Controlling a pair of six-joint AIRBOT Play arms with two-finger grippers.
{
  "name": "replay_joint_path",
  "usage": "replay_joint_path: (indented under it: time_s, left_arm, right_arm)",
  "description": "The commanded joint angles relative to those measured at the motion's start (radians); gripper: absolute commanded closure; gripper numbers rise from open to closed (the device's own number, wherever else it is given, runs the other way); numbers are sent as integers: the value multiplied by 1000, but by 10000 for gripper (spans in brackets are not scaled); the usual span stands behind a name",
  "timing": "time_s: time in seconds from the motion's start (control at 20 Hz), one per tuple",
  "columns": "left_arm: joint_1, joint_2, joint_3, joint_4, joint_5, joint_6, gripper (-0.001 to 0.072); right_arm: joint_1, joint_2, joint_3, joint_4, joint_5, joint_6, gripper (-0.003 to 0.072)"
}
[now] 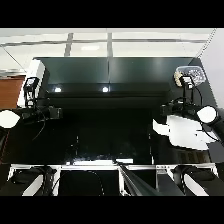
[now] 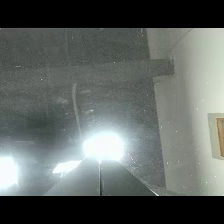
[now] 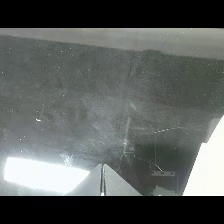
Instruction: Fold the box and place the chain.
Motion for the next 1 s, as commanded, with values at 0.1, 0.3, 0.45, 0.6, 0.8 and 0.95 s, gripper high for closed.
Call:
replay_joint_path:
  time_s: [0.1,0.3,0.45,0.6,0.8,0.95]
  left_arm:
    - [1,0,0,0,0,0,684]
    - [1,0,0,0,0,1,684]
    - [1,0,0,0,0,0,684]
    - [1,0,0,0,4,3,683]
    - [1,-2,0,-35,107,3,682]
    - [2,-19,0,-35,206,-2,682]
  right_arm:
    - [0,0,-1,0,0,0,667]
    - [0,0,-1,0,0,0,667]
    - [0,0,-1,0,0,0,667]
    - [0,0,-1,1,0,1,667]
    - [0,0,-1,105,-174,2,667]
    - [-5,0,-1,143,-363,1,324]
